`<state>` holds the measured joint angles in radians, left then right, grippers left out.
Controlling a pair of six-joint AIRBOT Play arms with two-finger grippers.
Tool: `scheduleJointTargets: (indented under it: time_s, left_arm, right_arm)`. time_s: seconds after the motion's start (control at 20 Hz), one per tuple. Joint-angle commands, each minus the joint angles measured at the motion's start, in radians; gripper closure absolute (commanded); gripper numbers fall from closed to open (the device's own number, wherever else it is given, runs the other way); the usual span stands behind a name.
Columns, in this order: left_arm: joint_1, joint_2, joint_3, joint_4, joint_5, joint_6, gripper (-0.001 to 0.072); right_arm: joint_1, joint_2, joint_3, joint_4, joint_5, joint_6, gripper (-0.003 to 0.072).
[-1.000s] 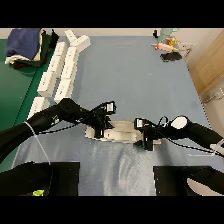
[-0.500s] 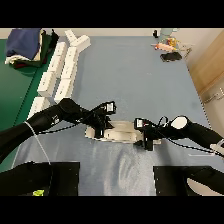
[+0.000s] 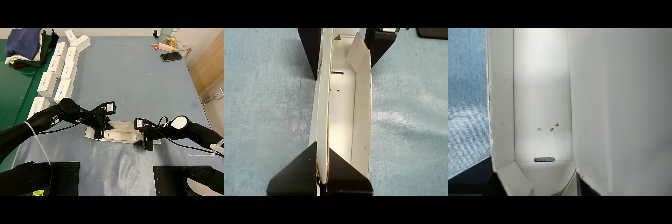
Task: Fold the box.
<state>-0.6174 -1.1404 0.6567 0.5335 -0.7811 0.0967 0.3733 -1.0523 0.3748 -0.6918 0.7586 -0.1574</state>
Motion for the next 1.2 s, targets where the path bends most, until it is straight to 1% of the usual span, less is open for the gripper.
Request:
scheduleJointTargets:
  time_s: [0.0,0.05,0.1,0.2,0.3,0.35,0.4,0.45,0.5,0.55,0.6,0.65,0.7,0.8,0.85,0.9,1.0,1.15]
  left_arm:
    - [0.002,0.005,0.001,0.014,-0.013,-0.061,0.0418]
    - [0.003,0.009,0.001,0.016,-0.011,-0.107,0.0173]
    - [0.005,0.019,0.001,0.027,-0.015,-0.155,0.0102]
    - [0.027,0.056,0.001,0.105,-0.039,-0.261,0.0101]
    - [0.069,0.120,0.001,0.259,-0.098,-0.452,0.0101]
    - [0.095,0.157,0.001,0.336,-0.152,-0.563,0.0102]
    - [0.124,0.196,0.001,0.395,-0.227,-0.677,0.0102]
    - [0.146,0.229,0.001,0.420,-0.297,-0.779,0.0112]
    - [0.162,0.258,0.001,0.420,-0.360,-0.892,0.0291]
    - [0.163,0.280,0.001,0.412,-0.408,-0.984,0.0705]
    - [0.150,0.291,0.001,0.377,-0.439,-1.020,0.0695]
    - [0.126,0.293,0.001,0.318,-0.444,-1.064,0.0696]
    - [0.086,0.288,0.001,0.238,-0.412,-1.101,0.0695]
    - [-0.007,0.256,0.007,0.109,-0.267,-1.109,0.0696]
    - [-0.046,0.227,0.021,0.078,-0.185,-1.118,0.0696]
    - [-0.064,0.192,0.042,0.064,-0.127,-1.145,0.0696]
    - [-0.062,0.096,0.107,0.064,-0.071,-1.240,0.0695]
    - [-0.029,-0.057,0.223,0.044,-0.061,-1.254,0.0695]
  right_arm:
    - [0.000,0.000,0.000,0.000,0.000,0.000,0.0183]
    - [0.000,0.000,0.000,0.000,0.000,0.000,0.0183]
    - [0.000,0.000,0.000,0.000,0.000,0.000,0.0183]
    - [0.000,0.000,0.000,0.000,0.000,0.000,0.0183]
    - [0.000,0.000,0.000,0.000,0.000,0.000,0.0183]
    - [0.000,0.000,0.000,0.000,0.000,0.000,0.0183]
    - [0.000,0.000,0.000,0.000,0.000,0.000,0.0183]
    - [0.000,0.000,0.000,0.000,0.000,0.000,0.0183]
    - [0.000,0.000,0.000,0.000,0.000,0.000,0.0183]
    - [0.000,0.000,0.000,0.000,0.000,0.000,0.0183]
    - [0.000,0.000,0.000,0.000,0.000,0.000,0.0183]
    - [0.000,0.000,0.000,0.000,0.000,0.000,0.0183]
    - [0.000,0.000,0.000,0.000,0.000,0.000,0.0183]
    - [0.000,0.000,0.000,0.000,0.000,0.000,0.0183]
    - [0.000,0.000,0.000,0.000,0.000,0.000,0.0183]
    - [0.000,0.000,0.000,0.000,0.000,0.000,0.0183]
    - [0.000,0.000,0.000,0.000,0.000,0.000,0.0183]
    - [0.000,0.000,0.000,0.000,0.000,0.000,0.0183]
